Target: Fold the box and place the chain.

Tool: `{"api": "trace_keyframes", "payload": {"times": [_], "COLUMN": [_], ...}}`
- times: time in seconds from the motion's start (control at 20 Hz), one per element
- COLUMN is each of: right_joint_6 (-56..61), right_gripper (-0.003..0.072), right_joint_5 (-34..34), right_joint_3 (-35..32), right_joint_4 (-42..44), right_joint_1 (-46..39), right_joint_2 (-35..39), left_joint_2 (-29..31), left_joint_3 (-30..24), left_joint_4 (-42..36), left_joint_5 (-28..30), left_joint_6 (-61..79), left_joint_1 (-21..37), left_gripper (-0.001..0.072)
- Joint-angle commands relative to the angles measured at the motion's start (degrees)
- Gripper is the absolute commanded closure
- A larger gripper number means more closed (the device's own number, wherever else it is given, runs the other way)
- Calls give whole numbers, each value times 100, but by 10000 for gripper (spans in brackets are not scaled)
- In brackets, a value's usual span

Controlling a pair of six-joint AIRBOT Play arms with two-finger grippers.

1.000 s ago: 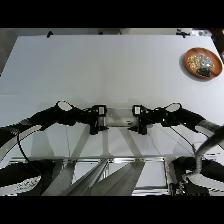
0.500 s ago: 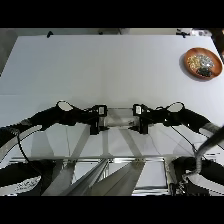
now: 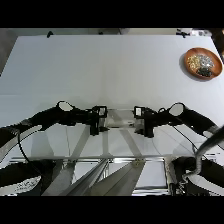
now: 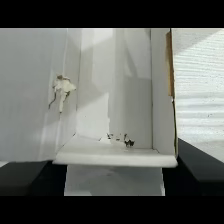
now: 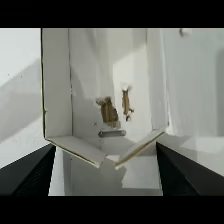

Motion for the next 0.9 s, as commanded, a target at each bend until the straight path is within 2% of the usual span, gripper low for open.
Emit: {"api": "trace_keyframes", "payload": {"times": [0.0,0.35,0.55,0.7,0.75,0.8,0.85], "right_joint_6": [734,1569,1882,1932,1895,1744,1502], "right_gripper": [-19,-9,18,48,75,149,173], "right_joint_5": [37,33,37,48,39,28,28], "right_joint_3": [2,2,2,2,0,0,0], "right_joint_4": [-715,-1541,-1547,-717,-282,122,461], "right_joint_1": [-2,-2,-2,0,0,0,0], "right_joint_2": [254,1244,2188,2643,2640,2612,2586], "left_joint_2": [2,2,2,2,2,2,2], "left_joint_3": [7,7,7,7,7,7,7], "left_joint_4": [-9,-9,-9,0,15,17,17], "left_joint_5": [20,22,22,24,31,111,214], "left_joint_6": [-9,-9,-9,-9,-4,-4,-7], "left_joint_1": [7,7,7,11,20,17,17], "left_gripper": [315,315,315,315,315,315,315]}}
